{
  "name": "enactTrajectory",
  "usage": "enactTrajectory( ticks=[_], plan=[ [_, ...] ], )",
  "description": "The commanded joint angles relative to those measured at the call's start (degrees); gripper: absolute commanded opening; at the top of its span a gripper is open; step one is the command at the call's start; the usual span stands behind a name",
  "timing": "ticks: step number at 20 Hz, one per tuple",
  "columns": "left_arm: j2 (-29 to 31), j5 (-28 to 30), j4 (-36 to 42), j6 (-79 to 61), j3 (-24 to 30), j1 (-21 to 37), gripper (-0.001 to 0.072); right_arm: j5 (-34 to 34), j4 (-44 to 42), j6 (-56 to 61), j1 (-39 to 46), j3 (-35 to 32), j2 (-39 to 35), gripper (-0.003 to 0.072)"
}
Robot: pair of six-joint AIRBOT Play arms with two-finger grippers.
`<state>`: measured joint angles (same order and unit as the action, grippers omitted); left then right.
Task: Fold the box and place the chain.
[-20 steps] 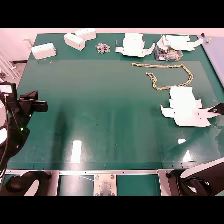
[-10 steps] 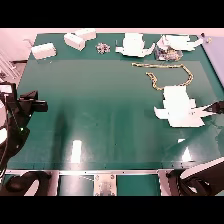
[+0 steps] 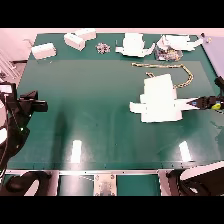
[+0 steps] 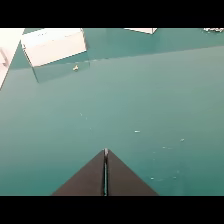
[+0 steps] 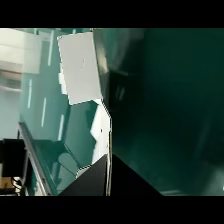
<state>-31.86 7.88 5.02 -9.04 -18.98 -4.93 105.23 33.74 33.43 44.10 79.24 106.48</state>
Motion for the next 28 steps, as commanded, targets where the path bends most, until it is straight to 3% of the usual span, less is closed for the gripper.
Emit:
enactTrajectory(
  ticks=[1,5,7,15,22,28],
  plan=[
    [-0.04,0.02,0.0,0.0,-0.07,0.02,0.0022,-3.58,-9.81,-2.6,-6.19,-9.77,-4.5,0.0001],
    [-0.04,0.02,-0.02,0.0,-0.07,0.02,0.0021,-12.57,-12.24,2.91,-16.2,-15.58,-5.99,0.0],
    [-0.04,0.0,-0.02,0.0,-0.07,0.02,0.0022,-16.13,-12.48,3.26,-21.77,-15.58,-5.99,0.0],
    [-0.04,0.02,0.0,0.0,-0.07,0.02,0.0022,-41.53,-15.98,5.6,-38.03,-13.79,-5.99,0.0],
    [-0.04,0.0,-0.02,0.0,-0.07,0.02,0.0022,-50.1,-16.37,6.47,-42.99,-13.81,-6.14,0.0],
    [-0.04,0.0,0.0,0.0,-0.07,0.02,0.0021,-50.34,-16.11,5.14,-42.99,-13.79,-6.21,0.0]
  ],
)
